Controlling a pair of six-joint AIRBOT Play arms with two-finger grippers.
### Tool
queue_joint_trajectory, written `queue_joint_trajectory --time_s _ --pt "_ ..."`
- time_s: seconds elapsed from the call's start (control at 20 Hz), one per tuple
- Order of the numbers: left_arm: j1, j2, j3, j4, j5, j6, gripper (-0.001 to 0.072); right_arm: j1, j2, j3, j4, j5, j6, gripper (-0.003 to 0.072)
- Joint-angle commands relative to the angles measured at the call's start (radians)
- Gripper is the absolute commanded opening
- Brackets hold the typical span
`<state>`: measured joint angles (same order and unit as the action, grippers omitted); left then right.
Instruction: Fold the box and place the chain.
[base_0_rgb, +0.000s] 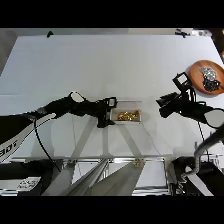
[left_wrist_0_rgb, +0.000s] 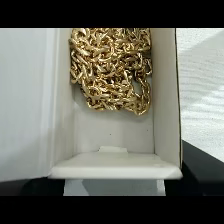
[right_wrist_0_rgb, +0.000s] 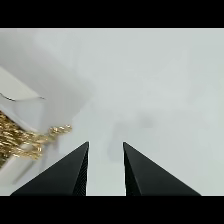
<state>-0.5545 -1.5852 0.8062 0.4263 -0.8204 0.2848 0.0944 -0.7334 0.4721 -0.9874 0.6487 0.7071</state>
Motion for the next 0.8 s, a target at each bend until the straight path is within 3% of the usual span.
queue_joint_trajectory --time_s 0.0,0.2,0.4,0.55,0.75 --pt "-0.001 0.000 0.000 0.000 0.000 0.000 0.0276 -0.043 -0.185 0.023 0.071 -0.004 -0.341 0.0216" --pt "-0.001 0.000 0.000 0.000 0.000 0.000 0.0276 -0.006 -0.348 0.076 -0.007 0.003 -0.811 0.0251" --pt "-0.001 0.000 0.000 0.000 0.000 0.000 0.0276 -0.002 -0.366 0.101 0.001 0.003 -0.880 0.0216" --pt "-0.001 0.000 0.000 0.000 0.000 0.000 0.0276 0.029 -0.366 0.101 0.061 0.047 -1.006 0.0266" --pt "-0.001 0.000 0.000 0.000 0.000 0.000 0.0276 0.120 -0.366 0.101 0.075 0.080 -1.003 0.0277"
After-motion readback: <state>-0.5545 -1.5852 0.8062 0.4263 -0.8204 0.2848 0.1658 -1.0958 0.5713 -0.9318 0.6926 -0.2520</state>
